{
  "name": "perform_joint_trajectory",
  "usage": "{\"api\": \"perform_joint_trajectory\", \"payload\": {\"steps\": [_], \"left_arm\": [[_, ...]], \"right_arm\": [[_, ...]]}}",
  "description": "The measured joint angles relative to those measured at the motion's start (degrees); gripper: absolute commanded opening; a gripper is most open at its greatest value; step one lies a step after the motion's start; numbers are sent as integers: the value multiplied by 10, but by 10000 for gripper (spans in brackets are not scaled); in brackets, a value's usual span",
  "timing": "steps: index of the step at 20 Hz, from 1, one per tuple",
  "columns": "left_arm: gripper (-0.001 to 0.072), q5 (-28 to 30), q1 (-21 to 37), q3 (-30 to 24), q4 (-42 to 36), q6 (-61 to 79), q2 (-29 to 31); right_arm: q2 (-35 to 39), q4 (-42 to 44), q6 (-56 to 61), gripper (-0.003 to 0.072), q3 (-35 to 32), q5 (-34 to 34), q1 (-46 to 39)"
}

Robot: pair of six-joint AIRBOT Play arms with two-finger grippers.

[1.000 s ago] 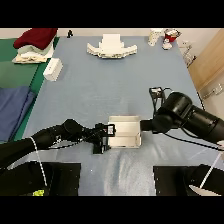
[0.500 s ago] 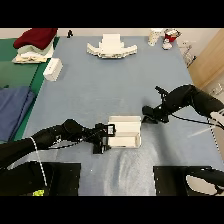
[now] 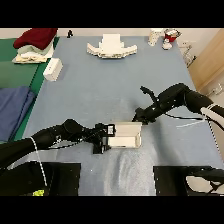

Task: Fold the box.

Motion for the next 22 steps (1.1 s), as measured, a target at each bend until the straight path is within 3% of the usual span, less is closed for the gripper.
{"api": "perform_joint_trajectory", "payload": {"steps": [4, 12, 16, 19, 20, 21, 22], "left_arm": [[520, 0, 0, 0, 0, 0, 0], [520, 0, 0, 0, 0, 0, 0], [520, 0, 0, 0, 0, 0, 0], [520, 0, 0, 0, 0, 0, 0], [520, 0, 0, 0, 0, 0, 0], [520, 0, 0, 0, 0, 0, 0], [520, 0, 0, 0, 0, 0, 0]], "right_arm": [[66, -5, -49, 1, -44, 35, 55], [221, -13, -187, 1, -189, 269, 200], [272, -22, -206, 2, -231, 353, 253], [286, -35, -213, 26, -232, 380, 268], [289, -40, -219, 203, -225, 377, 271], [290, -45, -230, 332, -217, 369, 273], [292, -50, -244, 394, -210, 357, 274]]}}
